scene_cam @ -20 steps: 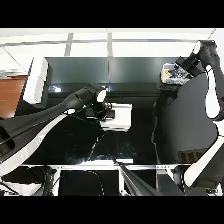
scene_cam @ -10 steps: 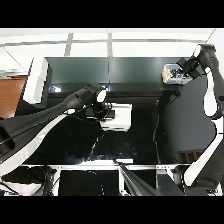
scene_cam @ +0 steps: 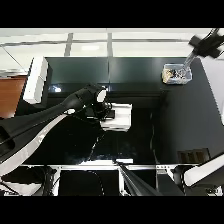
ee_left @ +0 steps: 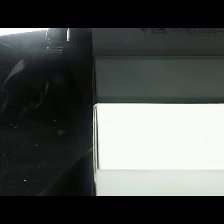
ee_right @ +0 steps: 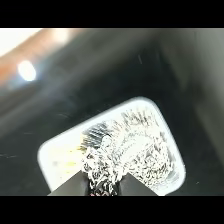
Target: Fold the box and place the chain.
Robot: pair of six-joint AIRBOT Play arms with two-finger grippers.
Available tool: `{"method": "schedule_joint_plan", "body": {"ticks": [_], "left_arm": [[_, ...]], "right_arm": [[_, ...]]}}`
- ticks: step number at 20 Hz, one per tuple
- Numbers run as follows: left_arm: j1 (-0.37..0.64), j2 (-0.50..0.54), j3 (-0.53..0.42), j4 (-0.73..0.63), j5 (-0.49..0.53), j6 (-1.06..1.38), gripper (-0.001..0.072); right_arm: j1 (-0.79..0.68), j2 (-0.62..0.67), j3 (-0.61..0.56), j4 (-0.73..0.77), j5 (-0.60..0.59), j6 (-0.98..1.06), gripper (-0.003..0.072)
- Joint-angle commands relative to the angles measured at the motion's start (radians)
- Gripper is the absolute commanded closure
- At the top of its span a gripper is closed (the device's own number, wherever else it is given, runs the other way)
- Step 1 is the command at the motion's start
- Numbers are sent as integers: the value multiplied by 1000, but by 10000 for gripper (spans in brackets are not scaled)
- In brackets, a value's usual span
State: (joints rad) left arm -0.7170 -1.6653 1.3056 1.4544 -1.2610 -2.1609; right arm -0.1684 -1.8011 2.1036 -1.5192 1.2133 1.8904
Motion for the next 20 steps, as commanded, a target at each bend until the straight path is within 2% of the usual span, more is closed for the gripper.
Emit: {"method": "schedule_joint_plan", "body": {"ticks": [1,6,10,12,16,20], "left_arm": [[1,-1,1,0,0,0,684],[1,-1,1,0,9,0,684],[1,-1,1,0,10,0,684],[1,-1,1,0,8,0,685],[1,-1,1,0,7,0,684],[1,-1,1,0,8,0,685]], "right_arm": [[3,203,1,47,5,-137,673],[45,428,0,149,144,-241,673],[129,545,-11,203,423,-295,672],[178,609,-93,211,500,-301,672],[287,746,-303,336,500,-293,672],[433,766,-376,446,424,-264,673]]}}
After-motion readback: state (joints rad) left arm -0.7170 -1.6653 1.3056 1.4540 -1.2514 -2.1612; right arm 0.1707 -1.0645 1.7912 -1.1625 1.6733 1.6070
